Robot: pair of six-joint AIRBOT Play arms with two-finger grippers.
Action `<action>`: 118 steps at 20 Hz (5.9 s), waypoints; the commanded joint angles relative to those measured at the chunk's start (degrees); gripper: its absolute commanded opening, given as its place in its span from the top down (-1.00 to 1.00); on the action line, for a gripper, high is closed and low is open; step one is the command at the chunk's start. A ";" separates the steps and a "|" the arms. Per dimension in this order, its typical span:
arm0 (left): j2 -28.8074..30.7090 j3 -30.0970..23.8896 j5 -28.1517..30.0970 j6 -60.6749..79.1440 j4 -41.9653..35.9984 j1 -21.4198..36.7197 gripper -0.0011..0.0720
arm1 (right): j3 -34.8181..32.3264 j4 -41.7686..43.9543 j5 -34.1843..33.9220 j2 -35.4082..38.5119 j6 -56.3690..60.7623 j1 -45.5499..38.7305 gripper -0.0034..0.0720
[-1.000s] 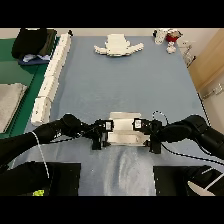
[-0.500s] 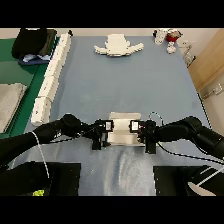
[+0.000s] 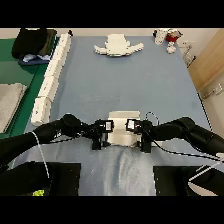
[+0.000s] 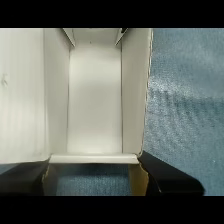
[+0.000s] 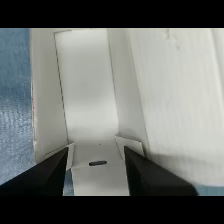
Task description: Fold the box.
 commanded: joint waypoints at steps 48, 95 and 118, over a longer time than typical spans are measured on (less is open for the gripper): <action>0.02 0.02 0.07 -0.02 0.00 0.02 -0.15 | 0.50 17.94 -27.08 4.22 52.46 -32.33 0.08; 0.02 0.02 0.07 -0.02 -0.02 0.02 -0.15 | 26.56 -28.55 -30.56 -21.77 111.23 14.05 -0.02; 0.02 0.02 0.07 -0.02 -0.02 0.02 -0.15 | 27.98 23.41 -24.52 -26.27 48.85 -27.74 0.90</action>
